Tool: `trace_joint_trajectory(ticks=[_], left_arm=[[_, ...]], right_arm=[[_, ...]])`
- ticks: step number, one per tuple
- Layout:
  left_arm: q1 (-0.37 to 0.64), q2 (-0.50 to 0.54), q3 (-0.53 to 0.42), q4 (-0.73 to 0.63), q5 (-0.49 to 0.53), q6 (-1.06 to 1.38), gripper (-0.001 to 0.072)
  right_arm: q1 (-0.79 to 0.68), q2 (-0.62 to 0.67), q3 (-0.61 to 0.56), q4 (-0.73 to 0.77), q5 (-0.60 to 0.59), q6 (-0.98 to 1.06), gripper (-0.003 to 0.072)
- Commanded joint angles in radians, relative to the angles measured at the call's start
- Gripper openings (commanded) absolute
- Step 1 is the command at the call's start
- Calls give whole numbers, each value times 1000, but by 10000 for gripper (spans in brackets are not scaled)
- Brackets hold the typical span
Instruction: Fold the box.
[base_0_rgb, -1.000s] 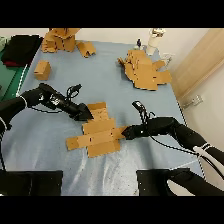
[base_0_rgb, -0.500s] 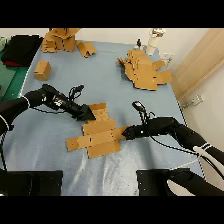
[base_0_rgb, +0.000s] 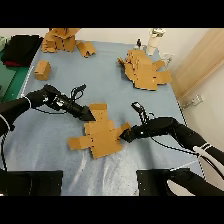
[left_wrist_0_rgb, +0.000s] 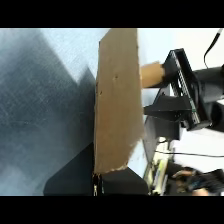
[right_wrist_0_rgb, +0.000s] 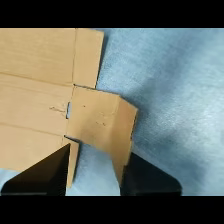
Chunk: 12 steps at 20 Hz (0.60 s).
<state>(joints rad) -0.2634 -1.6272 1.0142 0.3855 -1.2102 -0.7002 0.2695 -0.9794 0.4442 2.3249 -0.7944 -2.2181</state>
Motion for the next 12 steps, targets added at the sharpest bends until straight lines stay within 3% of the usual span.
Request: trace_joint_trajectory(ticks=[1,6,7,8,10,12], left_arm=[[-1,4,0,1,-28,133,11],[-33,85,-2,45,-45,323,9],[-43,109,-7,39,-31,365,9],[-54,135,-23,15,19,410,10],[-70,182,-80,-135,105,579,10],[-93,209,-135,-235,153,721,9]], right_arm=[[-11,4,43,-97,-34,50,439],[-64,67,239,-248,-241,329,431],[-64,84,257,-235,-253,352,284],[-62,104,259,-179,-253,352,5],[-41,127,258,-63,-245,344,3],[11,139,249,-43,-212,350,3]])
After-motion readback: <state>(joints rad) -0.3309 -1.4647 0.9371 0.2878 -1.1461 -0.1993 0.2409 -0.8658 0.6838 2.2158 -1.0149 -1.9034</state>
